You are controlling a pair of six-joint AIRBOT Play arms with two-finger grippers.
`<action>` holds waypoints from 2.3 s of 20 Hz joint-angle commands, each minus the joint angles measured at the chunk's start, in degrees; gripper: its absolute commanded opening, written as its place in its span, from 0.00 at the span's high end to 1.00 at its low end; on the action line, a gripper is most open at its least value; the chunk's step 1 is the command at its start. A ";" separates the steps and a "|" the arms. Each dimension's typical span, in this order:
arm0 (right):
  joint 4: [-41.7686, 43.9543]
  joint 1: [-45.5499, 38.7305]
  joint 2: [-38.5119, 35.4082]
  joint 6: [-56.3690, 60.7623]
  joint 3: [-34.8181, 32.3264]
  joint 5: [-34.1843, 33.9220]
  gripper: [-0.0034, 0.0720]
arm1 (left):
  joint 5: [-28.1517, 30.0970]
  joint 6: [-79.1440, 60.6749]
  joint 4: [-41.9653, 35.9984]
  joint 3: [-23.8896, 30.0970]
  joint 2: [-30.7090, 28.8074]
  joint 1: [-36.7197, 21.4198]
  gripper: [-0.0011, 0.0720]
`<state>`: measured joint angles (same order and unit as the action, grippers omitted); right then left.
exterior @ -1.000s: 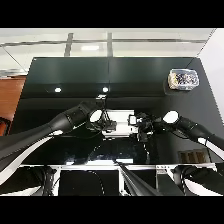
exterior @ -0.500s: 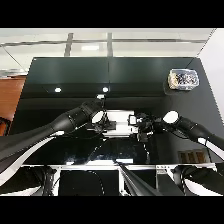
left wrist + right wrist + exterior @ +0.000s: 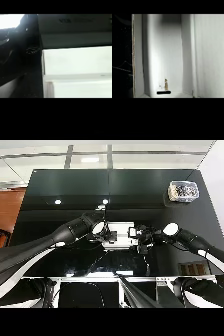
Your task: Fold the box and place the chain.
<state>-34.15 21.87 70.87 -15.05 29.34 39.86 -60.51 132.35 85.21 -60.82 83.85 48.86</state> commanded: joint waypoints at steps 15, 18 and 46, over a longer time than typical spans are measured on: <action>0.02 0.04 0.00 0.02 -0.02 -0.02 0.78 | -1.31 0.07 -1.88 -0.28 2.12 0.02 0.95; 0.02 0.04 0.00 0.02 -0.02 -0.02 0.78 | -1.31 0.11 -2.40 -0.28 2.12 0.02 0.95; 0.50 0.04 0.00 0.07 -0.02 0.00 0.78 | -1.31 -0.37 -2.99 -0.28 2.12 -0.02 0.95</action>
<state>-33.74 21.87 70.87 -15.03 29.34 39.83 -61.67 132.22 82.21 -61.08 85.93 48.82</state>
